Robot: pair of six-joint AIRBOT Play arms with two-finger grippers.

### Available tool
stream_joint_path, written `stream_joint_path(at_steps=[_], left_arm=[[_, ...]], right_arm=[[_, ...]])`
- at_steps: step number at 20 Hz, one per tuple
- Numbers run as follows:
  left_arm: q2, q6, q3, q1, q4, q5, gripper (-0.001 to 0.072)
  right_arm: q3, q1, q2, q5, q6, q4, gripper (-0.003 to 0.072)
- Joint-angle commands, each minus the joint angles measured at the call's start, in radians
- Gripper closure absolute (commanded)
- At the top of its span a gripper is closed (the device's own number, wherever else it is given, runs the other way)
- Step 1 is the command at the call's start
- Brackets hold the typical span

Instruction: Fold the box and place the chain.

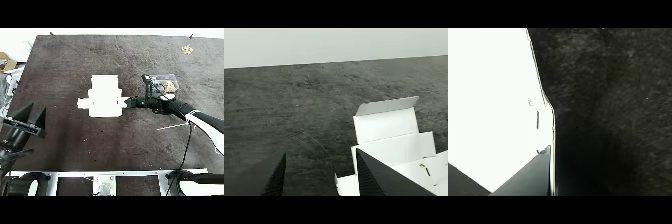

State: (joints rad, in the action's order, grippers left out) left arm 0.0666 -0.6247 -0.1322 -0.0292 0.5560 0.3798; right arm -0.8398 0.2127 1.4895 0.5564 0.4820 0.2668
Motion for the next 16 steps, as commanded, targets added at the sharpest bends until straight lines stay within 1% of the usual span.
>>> stream_joint_path(at_steps=[1, 6, 7, 8, 10, 13, 14, 16], left_arm=[[0.000, 0.006, -0.017, 0.000, -0.053, 0.056, 0.0247], [-0.004, 0.025, -0.060, 0.000, -0.053, 0.045, 0.0246], [-0.026, 0.032, -0.079, 0.000, -0.053, 0.042, 0.0246], [-0.076, 0.035, -0.102, 0.000, -0.053, 0.039, 0.0246], [-0.240, 0.058, -0.174, 0.000, -0.054, 0.058, 0.0245], [-0.550, 0.077, -0.332, 0.000, -0.056, 0.089, 0.0245], [-0.654, 0.114, -0.396, 0.000, -0.056, 0.125, 0.0245], [-0.872, 0.172, -0.547, 0.000, -0.056, 0.258, 0.0245]], right_arm=[[0.006, 0.011, 0.001, -0.055, -0.019, -0.002, 0.0684], [0.006, 0.011, 0.001, -0.049, -0.019, -0.002, 0.0683], [0.006, 0.011, 0.001, -0.049, -0.019, -0.002, 0.0683], [0.006, 0.011, 0.001, -0.049, -0.019, -0.002, 0.0683], [0.006, 0.011, 0.001, -0.049, -0.019, -0.002, 0.0683], [0.006, 0.011, 0.001, -0.049, -0.019, -0.002, 0.0683], [0.006, 0.011, 0.001, -0.049, -0.019, -0.002, 0.0683], [0.006, 0.011, 0.001, -0.049, -0.019, 0.008, 0.0683]])
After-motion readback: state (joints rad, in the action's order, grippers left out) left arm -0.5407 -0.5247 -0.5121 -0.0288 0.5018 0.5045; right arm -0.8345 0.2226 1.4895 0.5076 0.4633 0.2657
